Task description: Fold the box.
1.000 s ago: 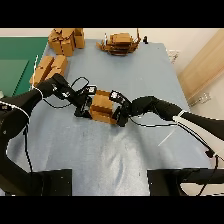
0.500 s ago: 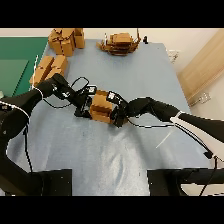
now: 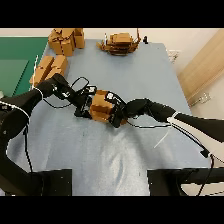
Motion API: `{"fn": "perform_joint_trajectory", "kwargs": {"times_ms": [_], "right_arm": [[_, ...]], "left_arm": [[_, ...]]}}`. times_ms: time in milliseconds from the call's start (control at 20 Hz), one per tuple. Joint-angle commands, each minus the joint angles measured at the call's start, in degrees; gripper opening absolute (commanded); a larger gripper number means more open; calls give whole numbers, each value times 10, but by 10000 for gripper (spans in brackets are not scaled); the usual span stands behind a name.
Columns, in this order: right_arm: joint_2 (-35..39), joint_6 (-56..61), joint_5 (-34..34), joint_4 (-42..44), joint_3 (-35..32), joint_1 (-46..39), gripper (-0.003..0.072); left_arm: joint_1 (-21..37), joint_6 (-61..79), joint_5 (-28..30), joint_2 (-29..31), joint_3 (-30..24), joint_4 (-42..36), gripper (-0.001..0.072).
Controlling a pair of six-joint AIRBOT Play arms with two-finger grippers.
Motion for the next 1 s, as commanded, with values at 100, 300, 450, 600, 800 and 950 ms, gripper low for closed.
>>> {"fn": "perform_joint_trajectory", "kwargs": {"times_ms": [100, 300, 450, 600, 800, 950], "right_arm": [[-5, 0, 12, 2, 0, 2, 544], [-4, 1, 11, 2, 0, 2, 544], [7, 28, -13, -20, 0, 0, 531], [31, 152, -60, -83, 0, -11, 443], [73, 260, -167, -111, 0, -53, 172], [106, 279, -243, -85, 0, -79, 5]], "left_arm": [[0, -1, -1, 0, 0, 0, 343], [0, -1, -1, 0, 0, 0, 343], [0, -1, -1, 0, 0, 0, 343], [0, -11, -1, 0, 0, 0, 343], [0, -11, 0, 0, 0, 0, 343], [0, -11, 0, 0, 0, 0, 343]]}}
